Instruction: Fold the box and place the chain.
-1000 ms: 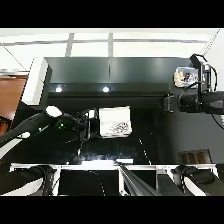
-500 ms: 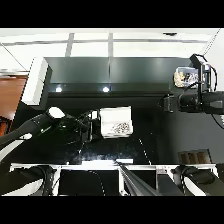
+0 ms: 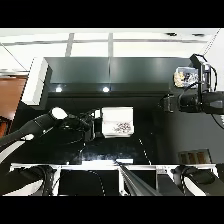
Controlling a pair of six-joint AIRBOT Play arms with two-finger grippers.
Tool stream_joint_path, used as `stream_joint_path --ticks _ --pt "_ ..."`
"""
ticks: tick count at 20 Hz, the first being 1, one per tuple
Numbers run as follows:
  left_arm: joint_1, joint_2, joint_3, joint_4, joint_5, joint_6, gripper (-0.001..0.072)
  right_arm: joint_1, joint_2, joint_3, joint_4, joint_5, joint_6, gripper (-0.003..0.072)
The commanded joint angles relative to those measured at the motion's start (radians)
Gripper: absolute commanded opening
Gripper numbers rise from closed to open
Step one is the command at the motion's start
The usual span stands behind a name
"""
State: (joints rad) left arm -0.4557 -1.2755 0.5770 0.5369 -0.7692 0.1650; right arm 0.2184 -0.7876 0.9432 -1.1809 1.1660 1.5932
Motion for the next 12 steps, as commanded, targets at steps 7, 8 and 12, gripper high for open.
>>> stream_joint_path --ticks 7,8,12 --pt "-0.007 0.000 0.014 -0.001 -0.001 -0.016 0.0703 0.000 0.000 -0.001 -0.001 -0.002 0.000 0.0450" --pt "-0.012 0.000 0.014 -0.003 0.002 -0.016 0.0703 0.000 0.000 -0.001 -0.001 -0.002 0.000 0.0450" --pt "-0.027 0.000 0.014 -0.004 0.010 -0.013 0.0703 0.000 0.000 -0.001 -0.002 -0.005 0.000 0.0450"
